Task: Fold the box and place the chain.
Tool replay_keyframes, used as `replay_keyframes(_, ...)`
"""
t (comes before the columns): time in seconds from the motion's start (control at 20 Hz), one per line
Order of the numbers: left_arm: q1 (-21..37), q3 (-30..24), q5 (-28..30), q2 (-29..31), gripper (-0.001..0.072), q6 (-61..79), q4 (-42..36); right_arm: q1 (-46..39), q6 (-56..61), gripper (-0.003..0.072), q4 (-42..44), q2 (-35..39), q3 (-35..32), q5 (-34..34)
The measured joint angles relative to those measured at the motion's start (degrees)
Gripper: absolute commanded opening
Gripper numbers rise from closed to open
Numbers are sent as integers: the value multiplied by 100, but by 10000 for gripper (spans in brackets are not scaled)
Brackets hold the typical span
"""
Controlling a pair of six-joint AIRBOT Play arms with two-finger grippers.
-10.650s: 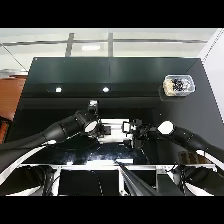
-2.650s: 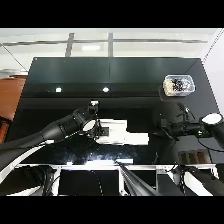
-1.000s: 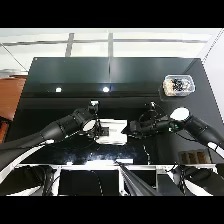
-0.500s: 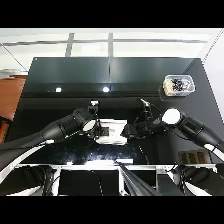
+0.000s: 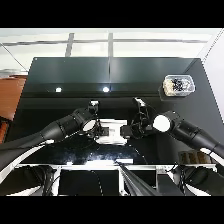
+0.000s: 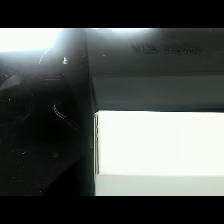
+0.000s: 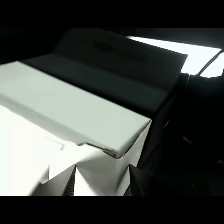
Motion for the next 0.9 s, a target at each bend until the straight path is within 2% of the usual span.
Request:
replay_keyframes(0.4,0,0,2,0,33,-7,2,529,1056,374,-1095,-479,531,177)
replay_keyframes(0.7,0,0,11,0,33,7,2,820,1532,373,-1611,-691,699,391)
replay_keyframes(0.75,0,0,13,0,32,7,2,857,1626,367,-1692,-704,708,444)
replay_keyframes(0.8,0,0,13,0,32,7,2,890,1709,298,-1768,-719,713,485)
replay_keyframes(0.9,0,0,15,0,33,7,2,929,1851,298,-1884,-730,719,573)
